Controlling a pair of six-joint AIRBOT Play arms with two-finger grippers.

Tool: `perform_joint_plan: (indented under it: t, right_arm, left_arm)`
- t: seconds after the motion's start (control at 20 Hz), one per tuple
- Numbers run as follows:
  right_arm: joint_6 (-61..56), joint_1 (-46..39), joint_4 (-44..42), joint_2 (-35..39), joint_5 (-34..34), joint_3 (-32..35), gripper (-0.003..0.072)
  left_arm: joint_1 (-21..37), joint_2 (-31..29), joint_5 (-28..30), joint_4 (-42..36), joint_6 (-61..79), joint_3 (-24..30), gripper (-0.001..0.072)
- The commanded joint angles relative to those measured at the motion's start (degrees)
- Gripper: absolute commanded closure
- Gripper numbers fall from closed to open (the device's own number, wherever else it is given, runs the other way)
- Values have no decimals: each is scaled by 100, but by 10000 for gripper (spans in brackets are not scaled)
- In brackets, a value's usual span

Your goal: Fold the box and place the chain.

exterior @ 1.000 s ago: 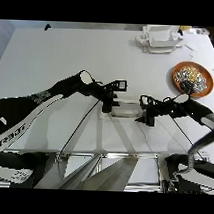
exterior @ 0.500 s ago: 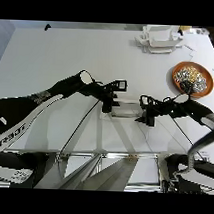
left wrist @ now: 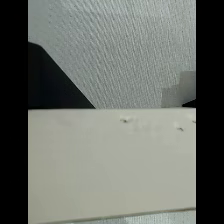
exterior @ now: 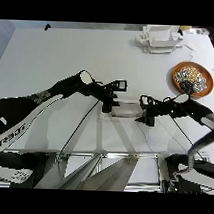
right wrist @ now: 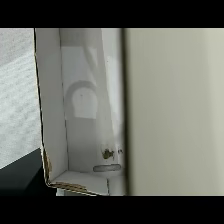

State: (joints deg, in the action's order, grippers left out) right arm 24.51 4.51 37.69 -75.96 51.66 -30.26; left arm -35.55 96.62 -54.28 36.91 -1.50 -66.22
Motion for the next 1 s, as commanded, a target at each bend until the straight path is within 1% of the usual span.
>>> perform_joint_plan:
  t: [0.0, 0.2, 0.25, 0.3, 0.35, 0.4, 0.45, 0.55, 0.7, 0.75, 0.8, 0.9, 0.95]
  right_arm:
    - [-2, 2, 0, -2, 2, 4, 306]
    - [-2, 2, 0, -2, 2, 4, 306]
    - [-2, 2, 0, -2, 2, 4, 306]
    - [-2, 2, 0, -2, 2, 4, 306]
    - [-2, 2, 0, -2, 2, 4, 306]
    - [-2, 2, 0, -2, 2, 4, 306]
    - [-2, 2, 0, -2, 4, 4, 306]
    - [-2, 0, 0, -2, 2, 4, 306]
    - [-2, 0, 0, -2, 2, 4, 306]
    - [-2, 0, 0, -2, 2, 4, 306]
    - [-2, 0, 0, -2, 2, 4, 306]
    - [-2, 0, 0, -2, 2, 4, 306]
    - [-2, 0, 0, -2, 2, 4, 306]
  left_arm:
    - [-2, -4, 0, 0, 0, 2, 698]
    - [-2, -9, -31, -17, 0, 2, 698]
    - [0, -22, -90, -2, 0, 2, 676]
    - [13, -57, -151, 0, -4, 2, 527]
    - [24, -114, -208, 7, -2, 2, 294]
    - [48, -184, -208, 35, -7, 0, 138]
    - [90, -275, -229, 76, -116, 0, 64]
    - [192, -503, -328, 365, -664, 2, 52]
    - [330, -999, -695, 1329, -1738, 2, 64]
    - [350, -1202, -885, 1661, -2087, 0, 95]
    - [334, -1403, -1137, 1849, -2387, 0, 160]
    - [273, -1720, -1661, 1799, -2686, 2, 612]
    - [197, -1818, -1825, 1784, -2693, 0, 704]
